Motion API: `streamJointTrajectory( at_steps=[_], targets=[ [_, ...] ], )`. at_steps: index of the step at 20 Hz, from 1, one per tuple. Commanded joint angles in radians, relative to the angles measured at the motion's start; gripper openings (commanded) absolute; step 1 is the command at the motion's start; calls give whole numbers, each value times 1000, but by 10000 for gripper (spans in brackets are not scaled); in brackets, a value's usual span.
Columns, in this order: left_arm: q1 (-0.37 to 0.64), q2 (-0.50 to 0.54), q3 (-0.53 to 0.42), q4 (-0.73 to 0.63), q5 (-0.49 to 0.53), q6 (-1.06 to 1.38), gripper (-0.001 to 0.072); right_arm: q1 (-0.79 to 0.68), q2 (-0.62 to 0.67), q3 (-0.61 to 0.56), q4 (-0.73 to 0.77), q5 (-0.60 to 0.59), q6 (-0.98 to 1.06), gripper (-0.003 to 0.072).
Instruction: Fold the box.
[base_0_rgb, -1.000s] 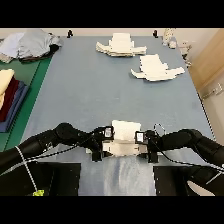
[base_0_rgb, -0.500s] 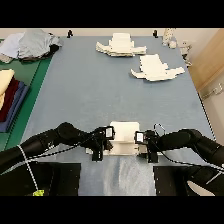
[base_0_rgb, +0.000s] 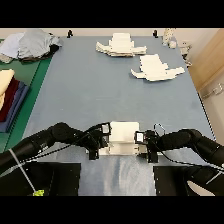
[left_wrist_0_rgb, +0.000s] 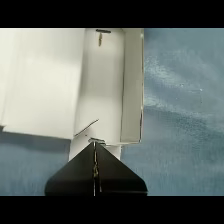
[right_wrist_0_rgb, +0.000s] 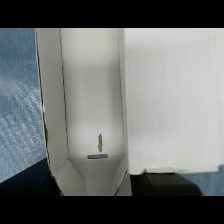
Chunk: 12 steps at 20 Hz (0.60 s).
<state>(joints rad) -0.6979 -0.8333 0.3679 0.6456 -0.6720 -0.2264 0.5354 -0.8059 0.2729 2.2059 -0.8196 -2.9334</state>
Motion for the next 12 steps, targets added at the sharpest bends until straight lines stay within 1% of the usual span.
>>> streamJointTrajectory(
  at_steps=[1,4,6,8,9,11,12],
  targets=[
    [61,171,26,261,-93,-499,11,0,1,0,0,0,0,522],
    [163,354,38,432,-155,-981,12,0,1,0,0,0,0,521],
    [256,407,37,485,-256,-1184,12,0,1,0,0,0,0,521],
    [364,394,30,480,-380,-1314,12,0,1,0,0,0,0,522],
    [407,373,24,471,-414,-1343,12,0,1,0,0,0,0,522],
    [470,308,10,407,-438,-1343,12,0,1,0,0,0,0,522],
    [485,266,2,355,-438,-1312,11,0,1,0,0,0,0,522]
  ],
)
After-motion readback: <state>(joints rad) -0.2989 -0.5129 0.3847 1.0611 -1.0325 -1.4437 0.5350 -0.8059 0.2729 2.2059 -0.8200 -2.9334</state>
